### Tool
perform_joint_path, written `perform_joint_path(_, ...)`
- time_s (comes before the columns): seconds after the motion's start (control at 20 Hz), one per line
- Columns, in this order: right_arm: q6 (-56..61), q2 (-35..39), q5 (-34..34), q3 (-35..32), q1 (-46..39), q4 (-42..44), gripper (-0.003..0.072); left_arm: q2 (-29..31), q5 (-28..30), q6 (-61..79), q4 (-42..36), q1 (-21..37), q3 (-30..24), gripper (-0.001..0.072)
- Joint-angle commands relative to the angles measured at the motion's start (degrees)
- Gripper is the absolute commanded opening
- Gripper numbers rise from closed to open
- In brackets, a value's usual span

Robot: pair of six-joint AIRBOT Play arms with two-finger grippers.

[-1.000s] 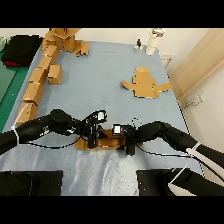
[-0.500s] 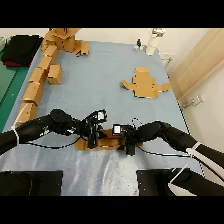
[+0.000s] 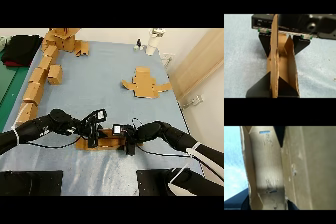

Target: Fold the box.

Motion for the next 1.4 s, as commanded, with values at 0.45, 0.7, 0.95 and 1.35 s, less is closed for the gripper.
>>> perform_joint_path(0.45,0.04,0.04,-0.07,-0.04,0.02,0.0,0.0446,0.0,-0.13,-0.66,-0.83,-0.02,-0.02,0.0014)
perform_joint_path(0.7,0.04,0.04,-0.07,-0.04,0.02,0.0,0.0446,0.0,0.46,-0.66,-0.81,0.09,0.5,0.0015)
perform_joint_path(0.95,0.04,0.04,-0.09,-0.04,0.02,-0.02,0.0446,0.37,1.46,-6.47,-0.74,0.09,1.05,0.0382)
perform_joint_path(1.35,0.04,0.04,-0.09,-0.04,0.02,-0.04,0.0446,12.83,-2.23,-39.01,24.15,6.36,1.03,0.0659)
